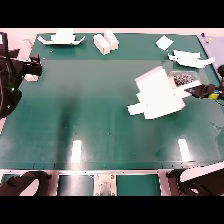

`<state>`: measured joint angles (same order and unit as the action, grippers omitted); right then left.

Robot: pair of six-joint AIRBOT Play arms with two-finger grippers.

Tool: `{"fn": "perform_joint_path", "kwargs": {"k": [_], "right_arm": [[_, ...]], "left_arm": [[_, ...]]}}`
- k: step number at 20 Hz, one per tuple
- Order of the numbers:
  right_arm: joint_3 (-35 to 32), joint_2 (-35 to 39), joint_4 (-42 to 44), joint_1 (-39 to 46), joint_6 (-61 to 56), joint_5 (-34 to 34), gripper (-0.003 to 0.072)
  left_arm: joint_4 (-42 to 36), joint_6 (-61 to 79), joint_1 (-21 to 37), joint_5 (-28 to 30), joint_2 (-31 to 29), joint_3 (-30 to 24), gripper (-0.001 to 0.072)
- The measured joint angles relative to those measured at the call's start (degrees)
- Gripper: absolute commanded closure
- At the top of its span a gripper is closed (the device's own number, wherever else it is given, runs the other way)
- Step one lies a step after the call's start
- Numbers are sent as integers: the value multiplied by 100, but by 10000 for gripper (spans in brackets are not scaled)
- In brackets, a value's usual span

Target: Fold the box and place the chain.

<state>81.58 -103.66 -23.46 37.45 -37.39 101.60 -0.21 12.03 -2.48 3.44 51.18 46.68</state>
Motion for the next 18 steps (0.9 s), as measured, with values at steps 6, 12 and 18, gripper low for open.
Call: {"fn": "perform_joint_path", "kwargs": {"k": [6, 12, 18], "right_arm": [[-284, 13, 743, -1458, 26, -662, 674], [-1163, 72, 1545, -2583, 129, -2107, 676], [-2369, 507, 2212, -3204, 636, -3832, 676]], "left_arm": [[0, 0, 0, 0, 0, 0, -3], [0, 0, 0, -2, 0, 0, -3], [-2, -2, 0, -33, 0, 0, -3]]}}
